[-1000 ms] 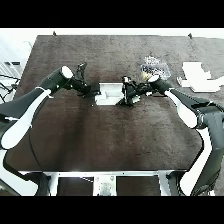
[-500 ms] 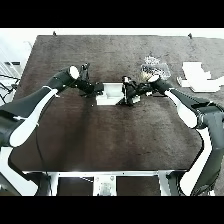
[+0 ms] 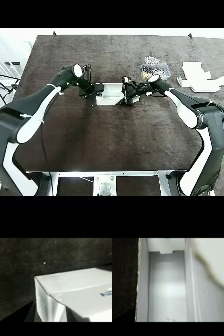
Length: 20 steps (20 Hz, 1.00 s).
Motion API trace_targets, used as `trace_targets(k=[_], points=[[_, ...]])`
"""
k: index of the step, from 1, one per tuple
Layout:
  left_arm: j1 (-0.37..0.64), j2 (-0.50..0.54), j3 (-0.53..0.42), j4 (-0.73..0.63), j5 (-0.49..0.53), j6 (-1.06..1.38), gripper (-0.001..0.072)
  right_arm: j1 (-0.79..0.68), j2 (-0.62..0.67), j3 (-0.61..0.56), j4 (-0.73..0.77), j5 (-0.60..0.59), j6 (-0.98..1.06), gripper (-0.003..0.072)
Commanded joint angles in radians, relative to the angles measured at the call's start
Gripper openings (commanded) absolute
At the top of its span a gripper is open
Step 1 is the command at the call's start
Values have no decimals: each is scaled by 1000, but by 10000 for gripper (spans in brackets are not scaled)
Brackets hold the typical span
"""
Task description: Fold the box and place the chain.
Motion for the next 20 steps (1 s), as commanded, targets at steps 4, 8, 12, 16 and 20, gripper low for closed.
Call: trace_targets(k=[4,8,12,16,20], points=[[-26,-97,193,121,-200,-100,419,1,0,0,0,0,1,509],[-48,-171,328,193,-325,-146,419,1,0,0,0,0,1,509],[-51,-201,369,227,-364,-158,418,1,0,0,0,0,1,509],[-61,-207,370,250,-372,-169,370,1,0,0,0,0,1,509],[-63,-207,370,248,-358,-166,350,1,0,0,0,0,1,509]])
